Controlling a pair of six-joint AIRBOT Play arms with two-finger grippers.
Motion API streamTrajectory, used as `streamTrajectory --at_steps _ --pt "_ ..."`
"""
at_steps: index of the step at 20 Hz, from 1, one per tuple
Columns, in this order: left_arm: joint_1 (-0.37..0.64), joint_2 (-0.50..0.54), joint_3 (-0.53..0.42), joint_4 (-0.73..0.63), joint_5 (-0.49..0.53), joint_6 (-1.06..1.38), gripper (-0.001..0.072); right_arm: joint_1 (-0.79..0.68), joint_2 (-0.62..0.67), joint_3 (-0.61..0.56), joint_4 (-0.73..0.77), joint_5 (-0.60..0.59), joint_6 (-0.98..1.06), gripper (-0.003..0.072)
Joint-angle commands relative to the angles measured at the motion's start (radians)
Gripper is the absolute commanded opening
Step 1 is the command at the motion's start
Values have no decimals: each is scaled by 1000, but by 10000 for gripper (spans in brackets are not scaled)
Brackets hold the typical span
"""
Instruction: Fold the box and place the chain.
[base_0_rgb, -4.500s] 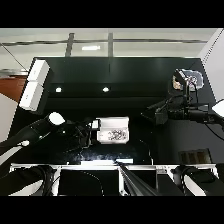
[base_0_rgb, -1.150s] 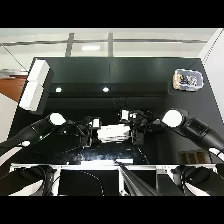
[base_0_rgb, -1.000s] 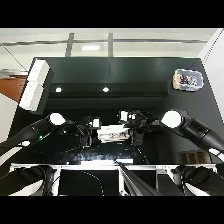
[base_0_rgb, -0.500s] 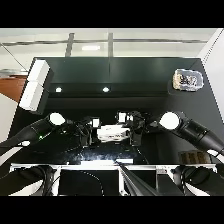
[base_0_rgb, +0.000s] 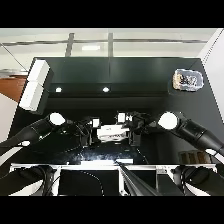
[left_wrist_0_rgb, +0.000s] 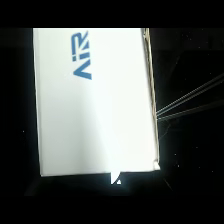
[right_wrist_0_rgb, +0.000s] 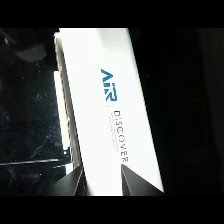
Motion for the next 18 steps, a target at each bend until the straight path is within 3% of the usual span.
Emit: streamTrajectory --at_steps 1,18 --pt "0 0 -1 1 -2 1 487 22 -25 -3 1 -8 10 281" --pt "0 0 -1 1 -2 1 486 24 19 -2 -70 -12 86 281"
